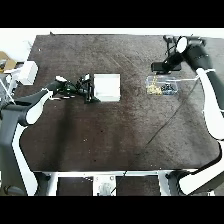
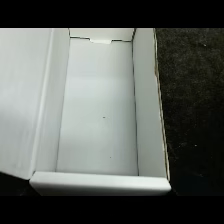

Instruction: Fold the box and place the chain.

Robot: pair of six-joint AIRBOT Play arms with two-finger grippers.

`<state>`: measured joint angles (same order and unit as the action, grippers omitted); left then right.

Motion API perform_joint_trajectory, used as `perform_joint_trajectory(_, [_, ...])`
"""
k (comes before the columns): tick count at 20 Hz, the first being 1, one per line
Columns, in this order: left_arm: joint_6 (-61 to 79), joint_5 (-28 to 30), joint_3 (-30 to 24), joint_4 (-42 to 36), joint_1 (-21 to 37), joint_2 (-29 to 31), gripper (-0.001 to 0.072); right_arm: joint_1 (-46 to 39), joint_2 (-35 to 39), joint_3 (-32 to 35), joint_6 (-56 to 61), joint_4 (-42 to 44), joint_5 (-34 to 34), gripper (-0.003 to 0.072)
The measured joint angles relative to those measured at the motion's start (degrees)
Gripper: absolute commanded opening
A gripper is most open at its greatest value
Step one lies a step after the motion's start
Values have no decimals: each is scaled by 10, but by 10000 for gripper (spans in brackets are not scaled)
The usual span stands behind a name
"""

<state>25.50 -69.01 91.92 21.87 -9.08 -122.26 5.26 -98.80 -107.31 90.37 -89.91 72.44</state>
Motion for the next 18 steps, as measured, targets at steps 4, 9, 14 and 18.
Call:
perform_joint_trajectory(4, [0,0,0,0,0,0,163,30,97,0,-11,-15,-33,-3])
perform_joint_trajectory(9, [0,0,0,0,0,0,163,96,202,0,-19,-40,-101,-3])
perform_joint_trajectory(14, [0,0,0,0,0,0,163,181,248,0,-50,-51,-184,-3])
perform_joint_trajectory(18, [0,0,0,0,0,0,163,240,247,0,-70,-53,-222,-3])
